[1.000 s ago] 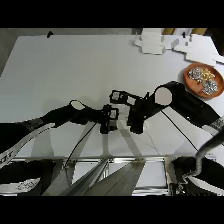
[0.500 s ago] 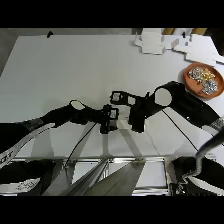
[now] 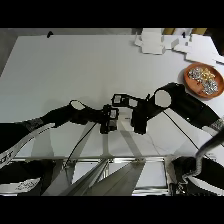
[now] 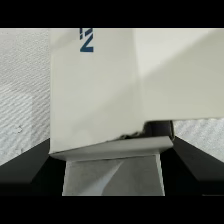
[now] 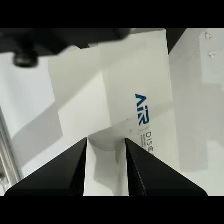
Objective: Fold the box and place the chain.
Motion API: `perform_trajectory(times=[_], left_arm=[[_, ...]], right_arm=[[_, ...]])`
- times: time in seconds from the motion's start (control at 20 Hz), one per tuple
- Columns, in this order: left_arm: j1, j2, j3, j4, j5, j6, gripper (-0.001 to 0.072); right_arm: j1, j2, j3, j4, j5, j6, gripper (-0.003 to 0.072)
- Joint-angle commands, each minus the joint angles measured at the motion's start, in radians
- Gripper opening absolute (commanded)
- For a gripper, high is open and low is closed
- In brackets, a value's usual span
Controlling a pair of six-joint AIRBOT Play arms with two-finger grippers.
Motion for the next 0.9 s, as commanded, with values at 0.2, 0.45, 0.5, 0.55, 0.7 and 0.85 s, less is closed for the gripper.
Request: perform_trajectory(times=[0.2, 0.45, 0.5, 0.55, 0.7, 0.85], left_arm=[[0.0, 0.0, 0.0, 0.0, 0.0, 0.0, 0.0272], [0.0, 0.0, 0.0, 0.0, 0.0, 0.0, 0.0272], [0.0, 0.0, 0.0, 0.0, 0.0, 0.0, 0.0272], [0.0, 0.0, 0.0, 0.0, 0.001, 0.0, 0.0272], [0.0, 0.0, 0.0, 0.0, 0.0, 0.0, 0.0272], [0.0, 0.0, 0.0, 0.0, 0.0, 0.0, 0.0272]], right_arm=[[0.0, 0.001, 0.0, -0.021, -0.039, -0.005, 0.0247], [-0.013, 0.0, 0.0, 0.0, -0.038, -0.009, 0.0247], [-0.024, 0.001, 0.0, 0.005, -0.04, -0.013, 0.0247], [-0.024, 0.001, 0.0, -0.022, -0.043, -0.014, 0.0248], [0.001, 0.01, -0.003, -0.051, -0.064, -0.032, 0.0277], [0.037, 0.052, -0.036, -0.07, -0.155, -0.034, 0.0277]])
